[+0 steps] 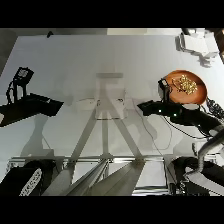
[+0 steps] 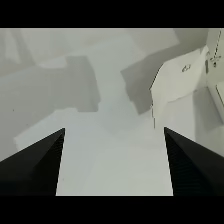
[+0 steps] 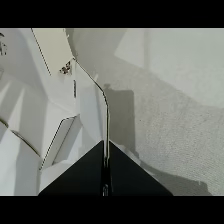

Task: Fold the box and place the chain.

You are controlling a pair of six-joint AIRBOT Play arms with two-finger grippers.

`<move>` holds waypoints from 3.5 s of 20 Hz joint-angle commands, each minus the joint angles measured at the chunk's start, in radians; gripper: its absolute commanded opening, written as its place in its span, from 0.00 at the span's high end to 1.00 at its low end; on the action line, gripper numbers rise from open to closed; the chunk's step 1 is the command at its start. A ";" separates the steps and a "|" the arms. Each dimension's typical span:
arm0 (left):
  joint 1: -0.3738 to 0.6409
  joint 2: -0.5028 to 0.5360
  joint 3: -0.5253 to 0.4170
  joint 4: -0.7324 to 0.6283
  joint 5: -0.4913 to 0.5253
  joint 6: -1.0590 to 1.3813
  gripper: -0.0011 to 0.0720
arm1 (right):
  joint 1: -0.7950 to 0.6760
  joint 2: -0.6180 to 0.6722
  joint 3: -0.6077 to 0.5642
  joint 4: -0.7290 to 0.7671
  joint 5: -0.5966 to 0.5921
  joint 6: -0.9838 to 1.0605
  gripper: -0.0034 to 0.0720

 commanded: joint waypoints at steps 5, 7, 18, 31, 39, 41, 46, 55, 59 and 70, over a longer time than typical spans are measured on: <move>-0.001 -0.071 0.014 -0.092 0.047 0.021 0.12 | 0.001 -0.003 0.000 0.007 0.000 -0.004 0.94; -0.001 -0.145 0.072 -0.102 0.013 0.058 0.12 | 0.001 -0.003 0.000 0.007 0.000 -0.004 0.94; -0.151 -0.678 0.606 0.002 -0.196 0.234 0.12 | 0.001 -0.003 0.000 0.007 0.000 -0.004 0.94; -0.107 -1.110 0.859 -0.542 -0.438 0.713 0.03 | 0.001 -0.003 0.000 0.007 0.000 -0.004 0.94; -0.169 -1.168 0.859 -0.520 -0.433 0.720 0.03 | 0.001 -0.003 0.000 0.007 0.000 -0.004 0.94; -0.187 -1.189 0.859 -0.516 -0.436 0.720 0.03 | 0.001 -0.003 0.000 0.007 0.000 -0.004 0.94; -0.206 -1.213 0.859 -0.516 -0.436 0.806 0.30 | 0.001 -0.003 0.000 0.007 0.000 -0.004 0.94; -0.209 -1.215 0.859 -0.523 -0.465 0.957 0.97 | 0.001 -0.003 0.000 0.007 0.000 -0.004 0.94; -0.207 -1.215 0.859 -0.523 -0.466 0.955 0.97 | 0.001 -0.003 0.000 0.007 0.000 -0.004 0.94; -0.208 -1.215 0.859 -0.523 -0.475 0.955 0.97 | 0.001 -0.003 0.000 0.007 -0.001 -0.004 0.94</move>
